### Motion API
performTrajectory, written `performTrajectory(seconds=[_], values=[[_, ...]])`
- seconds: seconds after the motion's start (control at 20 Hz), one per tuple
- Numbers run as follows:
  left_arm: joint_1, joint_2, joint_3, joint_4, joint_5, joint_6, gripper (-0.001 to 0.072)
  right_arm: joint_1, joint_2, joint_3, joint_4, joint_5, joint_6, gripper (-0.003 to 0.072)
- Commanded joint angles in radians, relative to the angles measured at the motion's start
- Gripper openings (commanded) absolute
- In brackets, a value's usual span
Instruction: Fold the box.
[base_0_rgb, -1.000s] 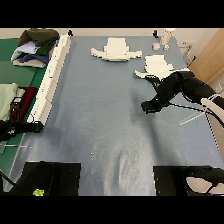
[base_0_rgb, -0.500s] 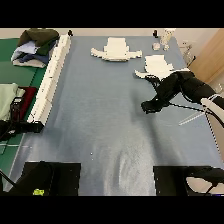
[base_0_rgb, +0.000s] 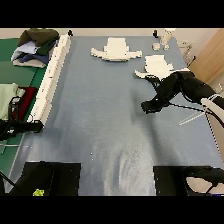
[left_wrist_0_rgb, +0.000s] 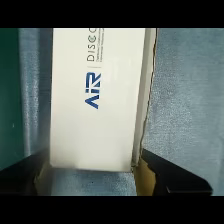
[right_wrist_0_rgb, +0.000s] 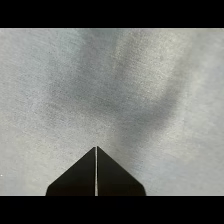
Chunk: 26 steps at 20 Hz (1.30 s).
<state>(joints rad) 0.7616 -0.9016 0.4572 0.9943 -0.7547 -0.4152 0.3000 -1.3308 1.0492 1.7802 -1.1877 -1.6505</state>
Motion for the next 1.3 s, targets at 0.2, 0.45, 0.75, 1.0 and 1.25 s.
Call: performTrajectory(seconds=[0.2, 0.45, 0.75, 1.0, 1.25], values=[[-0.002, 0.228, 0.128, 0.148, -0.328, -0.256, 0.0697, 0.000, -0.001, 0.001, 0.000, 0.000, 0.000, 0.0017], [-0.004, 0.439, 0.150, -0.050, -0.452, -0.293, 0.0567, 0.000, -0.001, 0.001, 0.000, 0.000, 0.000, 0.0016], [-0.214, 0.441, 0.213, -0.171, -0.510, -0.425, 0.0010, 0.000, -0.001, 0.001, 0.000, 0.000, 0.000, 0.0017], [-0.610, 0.146, 0.453, -0.110, -0.477, -0.583, 0.0010, 0.000, -0.001, 0.001, 0.000, 0.000, 0.000, 0.0017], [-0.996, -0.144, 0.619, -0.025, -0.333, -0.607, 0.0010, 0.000, -0.001, 0.001, 0.000, 0.000, 0.000, 0.0017]])
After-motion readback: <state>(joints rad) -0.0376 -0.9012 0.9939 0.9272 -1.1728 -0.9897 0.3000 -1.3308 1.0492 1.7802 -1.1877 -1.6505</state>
